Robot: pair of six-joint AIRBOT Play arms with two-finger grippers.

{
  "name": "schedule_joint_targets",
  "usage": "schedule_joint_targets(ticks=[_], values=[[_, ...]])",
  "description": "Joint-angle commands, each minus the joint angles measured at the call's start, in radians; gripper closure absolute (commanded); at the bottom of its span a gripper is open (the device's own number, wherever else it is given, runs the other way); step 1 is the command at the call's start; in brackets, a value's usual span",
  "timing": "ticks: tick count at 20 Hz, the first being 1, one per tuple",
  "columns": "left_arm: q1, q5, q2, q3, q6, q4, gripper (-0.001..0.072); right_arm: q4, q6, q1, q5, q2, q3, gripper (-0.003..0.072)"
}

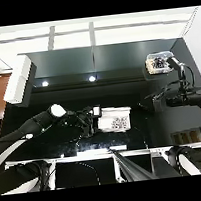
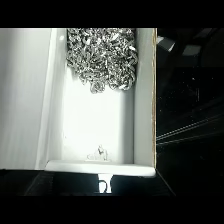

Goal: Fold the box and place the chain.

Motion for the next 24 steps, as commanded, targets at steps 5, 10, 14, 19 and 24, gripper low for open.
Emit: schedule_joint_targets(ticks=[5,10,14,19,24], values=[[-0.001,0.0,-0.001,0.001,-0.004,0.004,0.0377,0.042,0.13,0.152,-0.239,-0.124,0.009,-0.0034],[-0.001,-0.001,-0.001,0.001,-0.004,0.004,0.0377,0.032,-0.085,0.246,-0.22,-0.306,0.019,-0.0034],[-0.001,-0.001,-0.001,0.001,-0.004,0.004,0.0377,0.03,-0.421,0.283,-0.089,-0.303,0.035,-0.0034],[-0.001,-0.001,-0.001,0.001,-0.003,0.004,0.0377,-0.066,-0.418,0.284,-0.031,-0.271,0.053,-0.0034],[-0.001,-0.001,-0.001,0.001,-0.004,0.004,0.0377,-0.074,-0.428,0.285,-0.093,-0.232,-0.027,-0.0034]])
